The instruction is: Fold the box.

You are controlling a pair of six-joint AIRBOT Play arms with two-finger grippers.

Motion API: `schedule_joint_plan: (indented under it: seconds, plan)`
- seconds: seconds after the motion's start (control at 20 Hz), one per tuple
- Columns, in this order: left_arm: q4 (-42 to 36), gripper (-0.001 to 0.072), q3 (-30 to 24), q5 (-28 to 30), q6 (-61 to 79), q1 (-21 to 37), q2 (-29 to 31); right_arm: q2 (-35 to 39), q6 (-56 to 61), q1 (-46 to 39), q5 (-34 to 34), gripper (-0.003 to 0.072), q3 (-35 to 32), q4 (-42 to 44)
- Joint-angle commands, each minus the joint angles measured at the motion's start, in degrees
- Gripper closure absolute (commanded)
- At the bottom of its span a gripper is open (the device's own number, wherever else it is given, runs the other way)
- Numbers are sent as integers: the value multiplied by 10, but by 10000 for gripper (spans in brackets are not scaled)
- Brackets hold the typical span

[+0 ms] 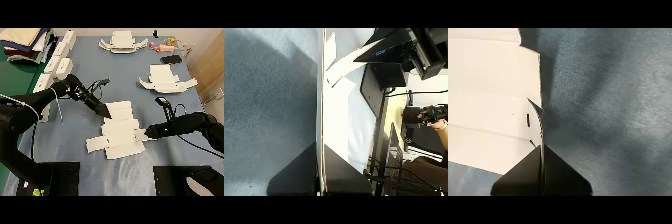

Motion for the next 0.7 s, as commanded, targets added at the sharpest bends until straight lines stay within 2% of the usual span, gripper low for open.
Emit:
schedule_joint_plan:
  seconds: [0.0, 0.05, 0.3, 0.4, 0.55, 0.65]
  plan:
    - [-3, 694, 1, 7, 10, 0, 0, 1, -2, -1, 11, 549, 0, -49]
    - [-5, 695, 3, 9, 24, 0, 0, 1, -1, -1, 14, 487, 0, -78]
    - [-14, 699, 3, 14, 122, 0, 35, 0, 101, -1, 41, 486, 0, -226]
    - [-13, 700, -7, 29, 144, 0, 63, 0, 118, -1, 51, 482, 1, -234]
    - [-12, 701, -42, 79, 173, -4, 115, 0, 130, -1, 47, 293, 16, -218]
    - [-12, 701, -88, 139, 214, -20, 165, 0, 130, -1, 41, 292, 37, -200]
